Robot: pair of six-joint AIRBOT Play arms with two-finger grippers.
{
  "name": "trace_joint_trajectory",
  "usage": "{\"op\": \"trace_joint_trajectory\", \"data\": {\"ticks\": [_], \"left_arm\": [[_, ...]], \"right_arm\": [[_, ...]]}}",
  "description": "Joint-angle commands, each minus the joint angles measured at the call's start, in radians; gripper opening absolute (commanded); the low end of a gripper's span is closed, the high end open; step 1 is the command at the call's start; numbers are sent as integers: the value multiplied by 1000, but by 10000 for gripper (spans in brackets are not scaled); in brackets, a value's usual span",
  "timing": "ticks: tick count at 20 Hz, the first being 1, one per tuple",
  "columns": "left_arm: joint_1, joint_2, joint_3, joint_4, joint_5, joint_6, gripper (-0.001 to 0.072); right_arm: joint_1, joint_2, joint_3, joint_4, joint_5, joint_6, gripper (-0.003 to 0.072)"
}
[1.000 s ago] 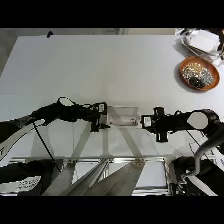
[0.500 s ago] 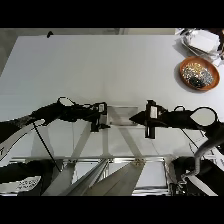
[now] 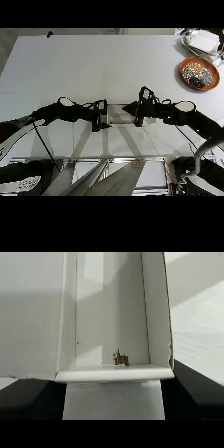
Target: Fold the box and place the chain.
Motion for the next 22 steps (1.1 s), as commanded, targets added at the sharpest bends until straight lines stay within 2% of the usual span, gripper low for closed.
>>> {"op": "trace_joint_trajectory", "data": {"ticks": [1, 7, 11, 17, 22], "left_arm": [[1, 0, 0, 5, 0, -33, 88], [1, 0, 0, 18, 2, -32, 88], [1, 0, 0, 16, 2, -33, 88], [1, 0, 0, 16, 2, -33, 88], [1, 0, 0, 16, 2, -33, 88]], "right_arm": [[0, -35, 1, 50, -46, -41, 13], [0, -60, 0, 38, -195, 51, 10], [0, -130, 1, -14, -157, 153, 10], [0, -135, 1, -136, -99, 260, 12], [0, -37, 7, -80, -100, 251, 13]]}}
